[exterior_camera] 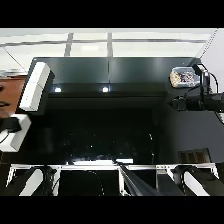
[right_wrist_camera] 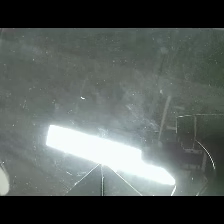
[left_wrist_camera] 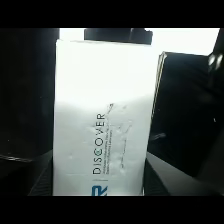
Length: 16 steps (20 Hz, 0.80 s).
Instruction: Fold the box and place the chain.
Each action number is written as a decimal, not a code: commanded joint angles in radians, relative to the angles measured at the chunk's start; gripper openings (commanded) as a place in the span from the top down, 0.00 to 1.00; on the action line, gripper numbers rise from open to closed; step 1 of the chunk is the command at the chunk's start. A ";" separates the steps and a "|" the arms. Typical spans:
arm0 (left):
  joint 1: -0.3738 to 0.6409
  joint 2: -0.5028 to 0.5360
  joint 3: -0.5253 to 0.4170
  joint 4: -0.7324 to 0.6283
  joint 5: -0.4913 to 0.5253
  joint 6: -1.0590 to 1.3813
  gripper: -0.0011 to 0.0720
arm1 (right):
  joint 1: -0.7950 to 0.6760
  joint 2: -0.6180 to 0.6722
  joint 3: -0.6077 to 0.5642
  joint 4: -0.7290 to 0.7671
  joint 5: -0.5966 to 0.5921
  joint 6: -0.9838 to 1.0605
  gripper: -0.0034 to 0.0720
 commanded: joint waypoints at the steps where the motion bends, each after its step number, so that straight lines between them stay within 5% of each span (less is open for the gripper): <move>1: 0.278 -0.044 -0.029 -0.262 0.168 0.206 0.59 | 0.000 0.001 -0.001 0.002 -0.007 0.000 0.93; 9: 0.173 -0.265 -0.029 -0.286 0.391 0.299 0.58 | 0.000 0.001 -0.001 0.005 -0.013 0.004 0.93; 10: 0.156 -0.280 -0.029 -0.278 0.416 0.298 0.49 | 0.000 0.001 -0.001 0.005 -0.010 0.004 0.93; 11: 0.140 -0.288 -0.029 -0.271 0.444 0.296 0.14 | 0.000 0.001 -0.001 0.007 -0.010 0.004 0.93; 12: 0.128 -0.288 -0.026 -0.268 0.477 0.291 0.02 | 0.000 0.001 -0.001 0.008 -0.011 0.004 0.93; 16: 0.047 -0.265 0.184 -0.290 0.443 0.286 0.02 | 0.000 0.001 0.000 0.012 -0.036 0.002 0.93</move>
